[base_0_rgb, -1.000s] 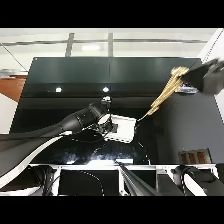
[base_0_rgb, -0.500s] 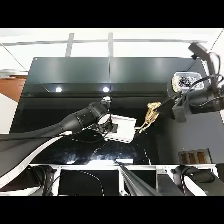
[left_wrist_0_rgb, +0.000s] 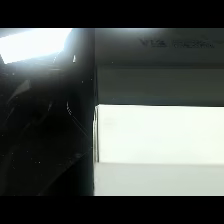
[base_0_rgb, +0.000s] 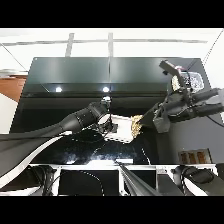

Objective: Fold the box and place the chain.

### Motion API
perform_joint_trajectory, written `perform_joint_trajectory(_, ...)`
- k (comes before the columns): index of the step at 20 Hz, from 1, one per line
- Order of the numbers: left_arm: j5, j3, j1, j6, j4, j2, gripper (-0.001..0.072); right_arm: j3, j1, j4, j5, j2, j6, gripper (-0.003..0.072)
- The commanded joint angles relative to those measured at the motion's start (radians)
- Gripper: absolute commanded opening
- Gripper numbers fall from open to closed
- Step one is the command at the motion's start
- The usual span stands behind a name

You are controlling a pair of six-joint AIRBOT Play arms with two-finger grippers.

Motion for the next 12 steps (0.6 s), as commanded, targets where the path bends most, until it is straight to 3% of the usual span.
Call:
perform_joint_trajectory(1, 0.002, 0.000, 0.000, 0.000, 0.000, 0.000, 0.0032, -0.051, 0.046, 0.016, -0.057, -0.021, -0.002, 0.0032)
perform_joint_trajectory(5, 0.002, 0.000, 0.000, 0.000, 0.000, 0.000, 0.0032, -0.105, 0.093, 0.047, -0.178, -0.035, 0.002, 0.0032)
perform_joint_trajectory(12, 0.001, 0.000, 0.000, 0.000, 0.000, 0.000, 0.0032, -0.111, 0.105, 0.013, -0.181, -0.130, 0.003, 0.0035)
